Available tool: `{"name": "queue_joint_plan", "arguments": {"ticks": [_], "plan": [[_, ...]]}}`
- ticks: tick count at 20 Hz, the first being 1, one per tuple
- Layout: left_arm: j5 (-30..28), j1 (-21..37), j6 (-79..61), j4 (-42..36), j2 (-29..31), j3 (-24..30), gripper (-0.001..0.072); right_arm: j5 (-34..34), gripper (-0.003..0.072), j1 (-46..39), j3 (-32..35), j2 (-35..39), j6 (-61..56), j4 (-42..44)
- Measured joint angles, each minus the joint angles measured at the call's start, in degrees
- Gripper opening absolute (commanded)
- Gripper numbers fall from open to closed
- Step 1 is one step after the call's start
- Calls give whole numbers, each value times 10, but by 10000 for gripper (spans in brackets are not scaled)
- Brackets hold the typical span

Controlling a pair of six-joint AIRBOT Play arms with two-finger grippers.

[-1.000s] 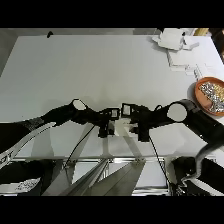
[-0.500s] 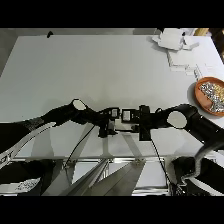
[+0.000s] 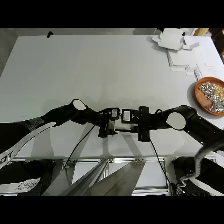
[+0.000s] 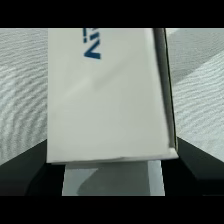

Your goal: Fold the box and place the chain.

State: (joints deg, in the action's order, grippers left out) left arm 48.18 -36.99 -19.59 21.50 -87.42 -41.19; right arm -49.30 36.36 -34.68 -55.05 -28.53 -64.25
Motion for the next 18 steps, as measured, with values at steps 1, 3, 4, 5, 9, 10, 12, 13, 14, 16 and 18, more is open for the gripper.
{"name": "queue_joint_plan", "arguments": {"ticks": [1, 3, 4, 5, 9, 10, 12, 13, 14, 16, 18], "plan": [[0, 0, -2, 0, 0, 0, 272, -1, 282, 4, 4, 0, 0, 2], [0, 0, -2, 0, 0, 0, 272, -7, 432, 15, 10, 0, 0, 8], [0, 0, -1, 0, 0, 0, 272, -9, 431, 18, 12, 0, 0, 12], [0, 0, 0, 0, 0, 0, 272, -9, 431, 21, 13, 1, 0, 17], [5, 0, 2, 2, 0, 0, 272, -18, 397, 26, 16, 19, 0, 35], [5, 0, 2, 1, 0, 0, 272, -19, 323, 27, 16, 28, 0, 37], [4, 0, 2, 0, 0, 0, 272, -6, 171, 21, 16, 48, 0, 39], [3, 0, 2, 0, 0, 0, 272, -3, 99, 14, 16, 56, 0, 40], [3, 0, 2, 0, 0, 0, 272, -2, 41, 5, 16, 62, 0, 42], [2, 0, 2, 0, 0, 0, 272, -1, 38, -17, 16, 67, 0, 42], [2, 0, 2, 0, 0, 0, 272, -13, 19, -31, 16, 64, 0, 42]]}}
